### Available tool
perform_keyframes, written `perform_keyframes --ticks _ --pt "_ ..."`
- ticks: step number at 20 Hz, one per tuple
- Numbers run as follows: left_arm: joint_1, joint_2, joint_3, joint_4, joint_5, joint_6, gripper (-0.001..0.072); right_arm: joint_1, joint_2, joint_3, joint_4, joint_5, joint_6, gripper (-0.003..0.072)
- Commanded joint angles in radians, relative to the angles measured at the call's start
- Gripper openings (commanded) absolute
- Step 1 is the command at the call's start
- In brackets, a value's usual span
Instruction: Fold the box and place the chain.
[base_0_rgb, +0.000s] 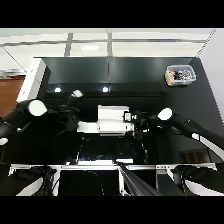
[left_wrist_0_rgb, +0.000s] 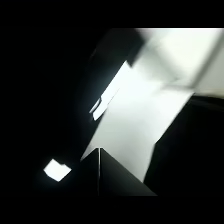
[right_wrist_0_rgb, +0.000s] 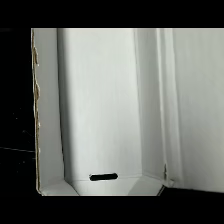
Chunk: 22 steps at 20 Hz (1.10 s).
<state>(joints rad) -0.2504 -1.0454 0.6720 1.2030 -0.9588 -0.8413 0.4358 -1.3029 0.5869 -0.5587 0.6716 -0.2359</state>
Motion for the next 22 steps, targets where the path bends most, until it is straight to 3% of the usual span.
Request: perform_keyframes --ticks 1,5,7,9,14,18,22 --pt "0.207 0.026 -0.008 0.161 -0.126 -0.492 0.0023 0.001 -0.001 0.001 0.0 0.0 0.001 0.0255" --pt "0.489 -0.109 -0.09 -0.291 -0.288 -0.445 0.0024 0.001 -0.001 0.001 0.001 0.001 0.001 0.0255" --pt "0.543 -0.192 -0.135 -0.49 -0.308 -0.33 0.0023 0.001 -0.001 0.001 0.001 0.001 0.001 0.0255" --pt "0.518 -0.257 -0.139 -0.549 -0.281 -0.304 0.0022 0.001 -0.001 0.001 0.001 0.001 0.001 0.0255" --pt "0.327 -0.33 -0.115 -0.584 -0.19 -0.285 0.0023 0.001 -0.001 0.001 0.001 0.001 0.001 0.0255" --pt "0.222 -0.387 -0.066 -0.62 -0.235 -0.161 0.0023 0.0 -0.001 0.001 0.0 0.001 0.001 0.0255" --pt "0.188 -0.423 -0.021 -0.617 -0.245 -0.135 0.0023 0.001 -0.001 0.001 0.0 0.001 0.001 0.0255"
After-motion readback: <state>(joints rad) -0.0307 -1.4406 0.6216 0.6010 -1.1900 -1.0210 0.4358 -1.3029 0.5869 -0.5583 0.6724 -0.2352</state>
